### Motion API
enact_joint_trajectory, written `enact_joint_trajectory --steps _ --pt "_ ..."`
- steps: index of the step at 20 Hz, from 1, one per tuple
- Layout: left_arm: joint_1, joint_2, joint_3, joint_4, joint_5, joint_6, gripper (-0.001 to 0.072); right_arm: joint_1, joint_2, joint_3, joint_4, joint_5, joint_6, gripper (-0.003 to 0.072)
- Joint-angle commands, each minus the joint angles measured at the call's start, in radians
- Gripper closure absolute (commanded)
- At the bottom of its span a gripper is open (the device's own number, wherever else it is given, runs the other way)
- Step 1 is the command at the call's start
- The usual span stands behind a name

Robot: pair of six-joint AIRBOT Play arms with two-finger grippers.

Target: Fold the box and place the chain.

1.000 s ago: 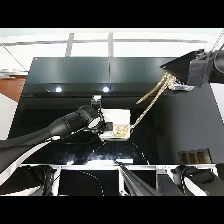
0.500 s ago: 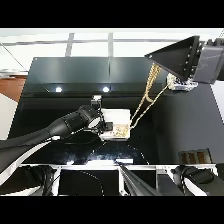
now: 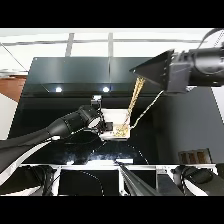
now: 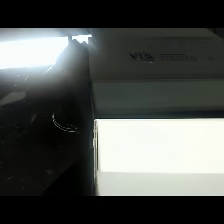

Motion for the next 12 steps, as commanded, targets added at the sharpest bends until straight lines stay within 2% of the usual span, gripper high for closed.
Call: enact_joint_trajectory --steps 1,6,12 --pt "0.001 0.0 0.0 0.0 0.0 0.0 0.0677 0.014 -0.031 -0.052 -0.124 0.043 0.042 0.0641" --pt "0.001 0.0 0.0 0.0 -0.001 0.0 0.0677 0.089 -0.089 -0.288 -0.127 -0.03 0.094 0.0641" --pt "0.001 0.0 0.0 0.0 0.0 0.0 0.0677 0.134 -0.148 -0.316 -0.151 -0.088 0.095 0.064"
